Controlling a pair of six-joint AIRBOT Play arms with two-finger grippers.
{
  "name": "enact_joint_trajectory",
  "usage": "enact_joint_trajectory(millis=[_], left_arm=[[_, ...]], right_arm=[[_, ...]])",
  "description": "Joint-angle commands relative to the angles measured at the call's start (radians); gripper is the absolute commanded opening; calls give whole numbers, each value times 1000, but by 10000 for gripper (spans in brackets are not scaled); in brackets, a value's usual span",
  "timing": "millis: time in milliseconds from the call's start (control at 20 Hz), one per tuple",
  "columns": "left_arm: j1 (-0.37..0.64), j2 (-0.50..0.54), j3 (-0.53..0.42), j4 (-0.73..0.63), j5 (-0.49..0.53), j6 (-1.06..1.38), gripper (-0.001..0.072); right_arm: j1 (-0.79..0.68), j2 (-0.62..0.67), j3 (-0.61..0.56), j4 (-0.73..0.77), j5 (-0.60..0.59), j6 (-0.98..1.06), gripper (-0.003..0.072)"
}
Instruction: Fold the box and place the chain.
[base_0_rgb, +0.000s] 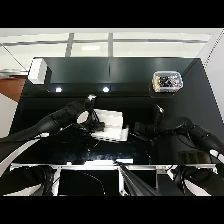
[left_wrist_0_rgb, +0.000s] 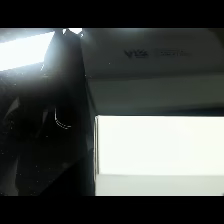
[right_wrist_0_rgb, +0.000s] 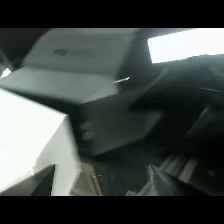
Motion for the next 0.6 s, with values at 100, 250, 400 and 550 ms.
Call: enact_joint_trajectory(millis=[100,250,400,550], left_arm=[[1,1,0,2,-2,1,28],[1,1,0,2,-1,1,28],[1,1,0,3,2,1,28],[1,1,0,3,2,1,28]], right_arm=[[34,-16,123,-20,-105,-40,700],[101,-16,124,-22,-34,18,696],[150,-16,125,-50,37,83,593],[198,-31,137,-152,74,206,536]])
